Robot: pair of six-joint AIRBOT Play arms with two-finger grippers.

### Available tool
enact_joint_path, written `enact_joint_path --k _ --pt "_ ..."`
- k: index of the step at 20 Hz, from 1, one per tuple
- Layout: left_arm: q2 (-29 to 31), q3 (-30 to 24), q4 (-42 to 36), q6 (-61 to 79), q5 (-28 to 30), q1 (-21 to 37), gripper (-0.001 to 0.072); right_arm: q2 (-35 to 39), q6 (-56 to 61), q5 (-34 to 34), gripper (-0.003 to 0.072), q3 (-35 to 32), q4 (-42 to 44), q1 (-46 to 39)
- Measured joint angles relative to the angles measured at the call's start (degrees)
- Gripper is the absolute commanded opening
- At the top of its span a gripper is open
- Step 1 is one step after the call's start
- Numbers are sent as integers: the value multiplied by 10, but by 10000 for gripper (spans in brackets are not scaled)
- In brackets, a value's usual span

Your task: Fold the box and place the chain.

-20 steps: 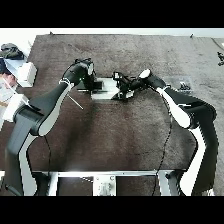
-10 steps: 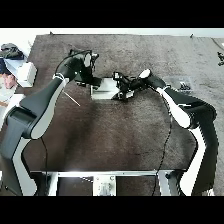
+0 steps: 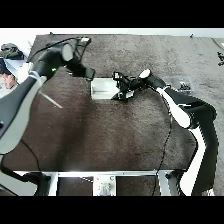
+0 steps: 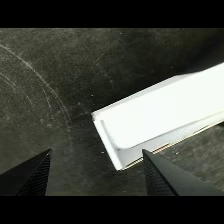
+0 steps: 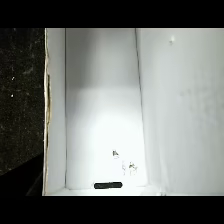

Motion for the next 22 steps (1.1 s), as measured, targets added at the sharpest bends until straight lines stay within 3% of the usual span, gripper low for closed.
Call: enact_joint_path --k 3,6,11,16,22 --pt "43 -126 -213 215 72 67 621 0 0 0 274 0 0 0" --pt "57 -228 -436 457 97 129 621 0 0 0 274 0 0 0" --pt "65 -285 -595 626 114 168 611 0 0 0 274 0 0 0" --pt "27 -262 -639 708 97 192 611 0 0 0 274 0 0 0" --pt "-110 -112 -632 775 -44 233 613 0 0 0 274 0 0 0"
